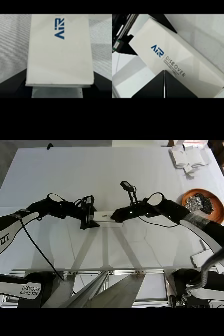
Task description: Fold the box and place the chain.
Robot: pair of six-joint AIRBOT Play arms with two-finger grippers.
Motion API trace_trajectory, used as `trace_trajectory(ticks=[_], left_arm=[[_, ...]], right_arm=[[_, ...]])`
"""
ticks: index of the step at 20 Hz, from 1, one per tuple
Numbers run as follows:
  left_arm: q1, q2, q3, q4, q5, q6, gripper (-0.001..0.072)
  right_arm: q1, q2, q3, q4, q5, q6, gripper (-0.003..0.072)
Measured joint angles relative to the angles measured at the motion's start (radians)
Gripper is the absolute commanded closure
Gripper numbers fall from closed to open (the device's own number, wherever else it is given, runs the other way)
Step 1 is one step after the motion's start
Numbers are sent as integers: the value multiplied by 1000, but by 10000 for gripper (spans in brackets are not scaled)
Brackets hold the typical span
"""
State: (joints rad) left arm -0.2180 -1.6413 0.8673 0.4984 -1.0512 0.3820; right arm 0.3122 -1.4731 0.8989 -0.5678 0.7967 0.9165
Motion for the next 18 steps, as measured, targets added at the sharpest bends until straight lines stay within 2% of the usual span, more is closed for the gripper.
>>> trace_trajectory(ticks=[6,10,18], left_arm=[[0,0,0,-3,-1,-8,294],[0,0,0,-3,-1,-4,294],[0,0,0,3,-1,5,294]], right_arm=[[34,31,24,4,-40,-4,679],[84,35,64,30,-135,5,679],[161,-76,82,53,-188,72,681]])
